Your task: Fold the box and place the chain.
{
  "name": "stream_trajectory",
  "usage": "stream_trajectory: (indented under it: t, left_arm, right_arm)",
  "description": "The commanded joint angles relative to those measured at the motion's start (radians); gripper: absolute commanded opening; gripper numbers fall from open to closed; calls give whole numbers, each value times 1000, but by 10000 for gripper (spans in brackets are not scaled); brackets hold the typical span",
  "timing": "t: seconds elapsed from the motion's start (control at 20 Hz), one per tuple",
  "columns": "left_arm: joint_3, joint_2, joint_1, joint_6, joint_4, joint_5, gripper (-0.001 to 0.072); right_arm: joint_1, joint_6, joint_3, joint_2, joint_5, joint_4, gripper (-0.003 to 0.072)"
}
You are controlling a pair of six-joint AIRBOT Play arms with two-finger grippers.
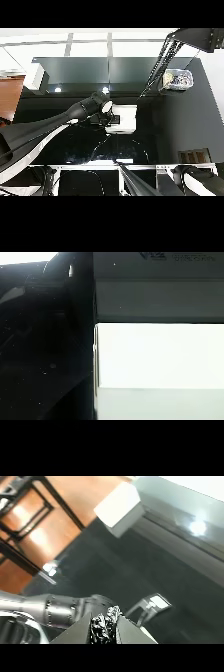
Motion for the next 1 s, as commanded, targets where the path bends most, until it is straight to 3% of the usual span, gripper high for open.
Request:
stream_trajectory:
  t: [0.0, 0.7, 0.95]
  left_arm:
    - [0, -1, 1, 0, 0, 0, 29]
    - [0, -1, 1, 0, 0, 0, 29]
    - [0, -1, 1, 0, 0, 0, 29]
  right_arm:
    - [29, 16, 0, 0, -24, 21, 7]
    - [34, 29, 0, 14, 4, 21, 7]
    - [59, 36, 0, 29, 23, -121, 7]
